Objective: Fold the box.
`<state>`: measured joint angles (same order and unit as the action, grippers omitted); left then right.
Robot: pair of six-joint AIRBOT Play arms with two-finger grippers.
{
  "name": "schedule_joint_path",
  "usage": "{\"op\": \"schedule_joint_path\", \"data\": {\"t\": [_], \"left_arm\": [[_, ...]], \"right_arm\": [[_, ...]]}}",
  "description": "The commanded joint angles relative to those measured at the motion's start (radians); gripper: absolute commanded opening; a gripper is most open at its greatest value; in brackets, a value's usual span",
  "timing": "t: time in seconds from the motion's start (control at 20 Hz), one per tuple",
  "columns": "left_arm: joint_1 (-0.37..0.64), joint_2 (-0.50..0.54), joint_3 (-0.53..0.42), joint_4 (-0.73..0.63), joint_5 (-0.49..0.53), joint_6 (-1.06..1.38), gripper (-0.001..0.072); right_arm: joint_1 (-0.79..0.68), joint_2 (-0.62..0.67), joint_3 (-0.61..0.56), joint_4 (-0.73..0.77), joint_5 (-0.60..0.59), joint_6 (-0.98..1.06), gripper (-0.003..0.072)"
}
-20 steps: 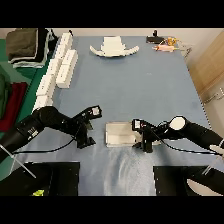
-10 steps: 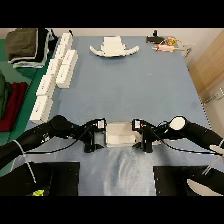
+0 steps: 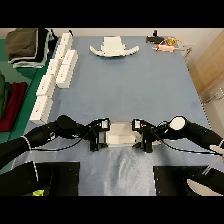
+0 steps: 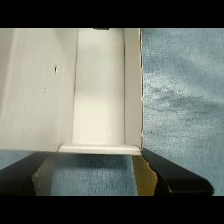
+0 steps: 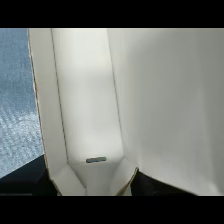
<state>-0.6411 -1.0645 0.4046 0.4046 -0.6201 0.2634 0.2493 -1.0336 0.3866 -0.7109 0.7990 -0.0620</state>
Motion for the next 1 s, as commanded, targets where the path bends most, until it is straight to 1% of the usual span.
{"op": "schedule_joint_path", "data": {"t": [0.0, 0.15, 0.25, 0.85, 0.95], "left_arm": [[-0.002, -0.016, 0.002, -0.015, -0.012, 0.039, 0.0693], [-0.004, -0.048, 0.007, -0.017, -0.023, 0.079, 0.0693], [-0.013, -0.050, 0.008, -0.022, -0.006, 0.089, 0.0693], [-0.014, -0.064, 0.021, -0.011, -0.008, 0.071, 0.0692], [-0.026, -0.065, 0.022, -0.001, 0.004, 0.062, 0.0692]], "right_arm": [[0.000, 0.000, 0.001, 0.000, 0.000, 0.000, 0.0512], [0.000, 0.000, 0.001, 0.000, 0.000, 0.000, 0.0512], [0.000, 0.000, 0.001, 0.000, 0.000, 0.000, 0.0512], [0.000, 0.000, 0.001, 0.000, 0.000, 0.000, 0.0512], [0.000, 0.000, 0.001, 0.000, 0.000, 0.000, 0.0512]]}}
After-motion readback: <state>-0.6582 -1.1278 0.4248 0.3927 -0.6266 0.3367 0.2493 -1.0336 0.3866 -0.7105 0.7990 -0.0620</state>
